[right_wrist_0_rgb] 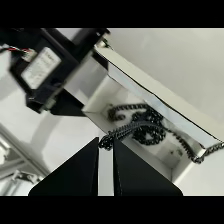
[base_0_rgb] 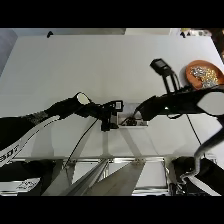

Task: Fold the box and place the chain.

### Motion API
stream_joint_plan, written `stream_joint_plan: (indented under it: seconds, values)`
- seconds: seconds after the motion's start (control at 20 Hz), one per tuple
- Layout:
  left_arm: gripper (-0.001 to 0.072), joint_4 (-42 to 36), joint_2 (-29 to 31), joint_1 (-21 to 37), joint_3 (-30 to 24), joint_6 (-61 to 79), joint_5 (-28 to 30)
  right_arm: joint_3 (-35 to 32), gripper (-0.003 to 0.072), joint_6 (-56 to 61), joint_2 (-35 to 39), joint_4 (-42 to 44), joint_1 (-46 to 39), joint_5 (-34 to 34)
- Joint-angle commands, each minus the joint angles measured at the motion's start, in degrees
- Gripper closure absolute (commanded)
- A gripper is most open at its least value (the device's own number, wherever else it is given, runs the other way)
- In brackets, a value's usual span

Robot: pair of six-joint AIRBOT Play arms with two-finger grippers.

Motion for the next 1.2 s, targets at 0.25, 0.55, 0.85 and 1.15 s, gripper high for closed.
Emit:
stream_joint_plan:
  seconds: [0.25,0.55,0.85,1.15]
  values:
    - [0.0497,0.02,0.04,-0.02,0.0,0.02,0.0,-3.76,0.0667,-0.07,-8.76,-0.81,0.22,-0.28]
    - [0.0497,0.02,0.04,-0.02,0.0,0.02,0.02,-1.95,0.0483,-0.09,-6.71,0.24,0.15,2.01]
    - [0.0497,0.02,0.04,-0.02,0.0,0.02,0.02,7.63,0.0406,4.98,0.11,-13.66,0.15,5.07]
    - [0.0497,0.02,0.04,-0.02,0.0,0.02,0.02,8.61,0.0408,13.27,0.96,-34.99,-2.6,7.87]
